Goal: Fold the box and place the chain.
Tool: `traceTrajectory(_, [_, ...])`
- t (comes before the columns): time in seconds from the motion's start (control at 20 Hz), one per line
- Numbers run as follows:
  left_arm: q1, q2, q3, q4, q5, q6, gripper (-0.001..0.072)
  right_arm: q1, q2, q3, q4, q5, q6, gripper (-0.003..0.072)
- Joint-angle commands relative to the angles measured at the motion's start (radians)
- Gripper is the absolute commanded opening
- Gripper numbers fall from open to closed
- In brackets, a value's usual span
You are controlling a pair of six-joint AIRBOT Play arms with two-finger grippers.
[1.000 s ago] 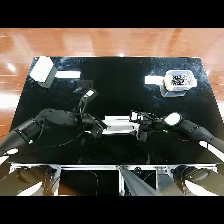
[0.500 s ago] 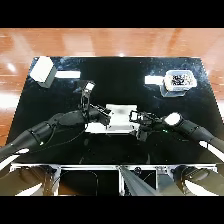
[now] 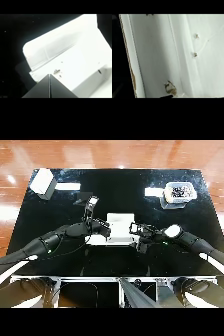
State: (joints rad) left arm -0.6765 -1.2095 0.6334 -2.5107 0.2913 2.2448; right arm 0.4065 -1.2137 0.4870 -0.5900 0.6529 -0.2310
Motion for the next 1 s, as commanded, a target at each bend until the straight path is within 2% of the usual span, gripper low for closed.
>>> traceTrajectory(0.0, [0.057,0.055,0.011,0.102,0.166,-0.001,0.0017,0.0,0.0,0.0,0.003,-0.003,0.003,0.0541])
traceTrajectory(0.15, [0.224,0.121,0.011,0.185,0.377,0.013,0.0017,0.0,0.0,0.0,0.003,-0.003,0.003,0.0541])
traceTrajectory(0.25, [0.315,0.137,0.011,0.188,0.558,0.193,0.0018,0.0,0.0,0.0,0.003,-0.003,0.003,0.0541])
traceTrajectory(0.3, [0.326,0.135,0.011,0.192,0.651,0.293,0.0037,0.0,0.0,0.0,0.003,-0.003,0.003,0.0541])
traceTrajectory(0.35, [0.323,0.132,0.01,0.203,0.703,0.347,0.0247,0.0,0.0,0.0,0.003,-0.003,0.003,0.0541])
traceTrajectory(0.4, [0.31,0.132,0.003,0.211,0.719,0.399,0.0527,0.0,0.0,0.0,0.003,-0.003,0.003,0.0541])
traceTrajectory(0.45, [0.287,0.132,-0.003,0.245,0.695,0.43,0.0623,0.0,0.0,0.0,0.003,-0.003,0.003,0.0541])
traceTrajectory(0.7, [0.17,0.124,-0.011,0.4,0.553,0.458,0.0624,0.001,0.0,0.0,0.002,-0.003,0.003,0.0541])
traceTrajectory(0.75, [0.15,0.122,-0.014,0.432,0.496,0.497,0.0624,0.001,0.0,0.0,0.002,-0.003,0.003,0.0541])
traceTrajectory(0.85, [0.122,0.107,-0.014,0.449,0.386,0.508,0.0624,0.001,0.0,0.0,0.002,-0.003,0.003,0.0541])
traceTrajectory(0.95, [0.102,0.08,-0.013,0.443,0.349,0.508,0.0625,0.0,0.0,0.0,0.002,-0.003,0.003,0.0541])
